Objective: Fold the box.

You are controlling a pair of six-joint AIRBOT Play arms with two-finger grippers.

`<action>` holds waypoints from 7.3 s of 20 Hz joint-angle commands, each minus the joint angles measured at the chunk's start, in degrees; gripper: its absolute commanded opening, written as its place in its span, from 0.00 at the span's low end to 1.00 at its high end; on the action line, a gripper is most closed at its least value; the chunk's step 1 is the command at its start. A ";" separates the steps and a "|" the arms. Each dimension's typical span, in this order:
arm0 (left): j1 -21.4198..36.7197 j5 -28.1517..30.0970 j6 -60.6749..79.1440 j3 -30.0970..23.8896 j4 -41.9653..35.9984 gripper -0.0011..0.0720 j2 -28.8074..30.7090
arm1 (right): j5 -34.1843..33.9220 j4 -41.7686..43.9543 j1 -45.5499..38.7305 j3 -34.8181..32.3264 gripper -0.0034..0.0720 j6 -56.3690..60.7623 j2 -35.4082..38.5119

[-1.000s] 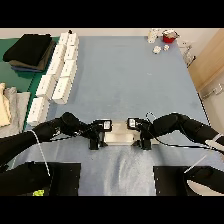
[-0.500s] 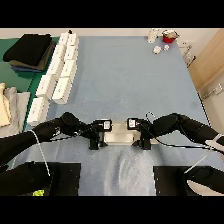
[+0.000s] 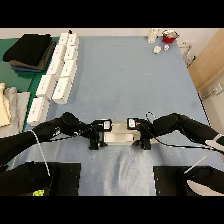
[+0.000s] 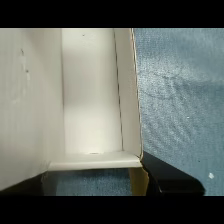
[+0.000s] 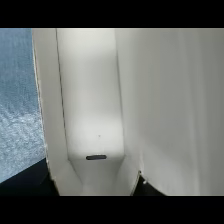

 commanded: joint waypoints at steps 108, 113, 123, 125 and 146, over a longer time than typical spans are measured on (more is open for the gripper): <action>-0.02 0.00 0.02 0.00 0.02 0.73 0.02 | -2.73 -18.99 13.16 2.99 0.82 30.71 9.27; -0.02 0.00 0.02 0.00 0.00 0.73 0.02 | -1.36 -19.02 13.16 2.10 0.85 30.38 9.27; -0.02 0.00 0.02 0.00 0.02 0.73 0.02 | -5.44 -25.86 13.07 2.19 0.36 35.89 11.10; -0.02 0.00 0.02 0.00 0.02 0.73 0.02 | -6.23 -31.06 13.03 2.21 0.23 41.57 12.74; -0.02 0.00 0.00 0.00 -0.22 0.73 0.02 | -23.54 -8.00 -35.87 -4.33 0.05 89.96 14.34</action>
